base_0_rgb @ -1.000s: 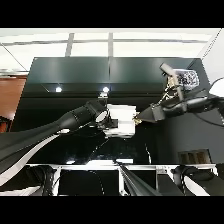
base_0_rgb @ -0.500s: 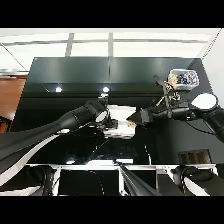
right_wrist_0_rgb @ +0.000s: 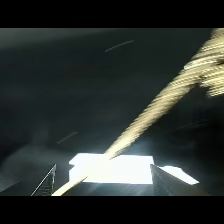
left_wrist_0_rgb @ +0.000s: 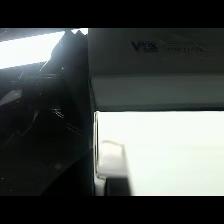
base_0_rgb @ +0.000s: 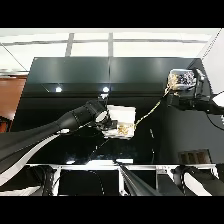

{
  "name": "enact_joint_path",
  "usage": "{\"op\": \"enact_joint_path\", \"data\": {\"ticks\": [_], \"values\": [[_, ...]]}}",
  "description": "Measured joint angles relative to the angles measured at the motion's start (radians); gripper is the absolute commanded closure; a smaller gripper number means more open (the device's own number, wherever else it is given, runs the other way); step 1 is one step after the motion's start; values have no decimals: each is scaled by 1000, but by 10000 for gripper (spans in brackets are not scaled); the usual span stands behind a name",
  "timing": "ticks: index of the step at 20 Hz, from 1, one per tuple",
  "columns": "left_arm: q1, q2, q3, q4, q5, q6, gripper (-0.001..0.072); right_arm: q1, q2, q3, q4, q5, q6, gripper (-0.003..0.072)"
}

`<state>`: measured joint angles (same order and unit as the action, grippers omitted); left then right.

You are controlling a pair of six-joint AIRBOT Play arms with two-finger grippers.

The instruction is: Fold the box and place the chain.

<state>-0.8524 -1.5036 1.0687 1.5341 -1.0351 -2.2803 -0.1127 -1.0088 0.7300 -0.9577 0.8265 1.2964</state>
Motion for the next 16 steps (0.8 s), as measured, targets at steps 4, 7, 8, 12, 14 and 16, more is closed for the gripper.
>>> {"op": "enact_joint_path", "data": {"ticks": [4, 7, 8, 12, 14, 16], "values": [[0, 0, 0, -1, 2, 0, 678, 12, -114, 33, -156, -174, 151, -34], [0, 0, 0, -1, 3, -2, 678, 20, -239, 115, -230, -257, 314, -34], [0, 0, 0, -1, 4, -2, 678, 22, -282, 147, -245, -261, 352, -34], [0, 0, 0, -1, 10, -2, 678, 26, -429, 262, -249, -242, 438, -34], [0, 0, 0, -1, 14, -2, 678, 26, -473, 293, -229, -241, 459, -34], [0, 0, 0, -1, 16, -2, 678, 27, -499, 307, -216, -250, 475, 45]]}}
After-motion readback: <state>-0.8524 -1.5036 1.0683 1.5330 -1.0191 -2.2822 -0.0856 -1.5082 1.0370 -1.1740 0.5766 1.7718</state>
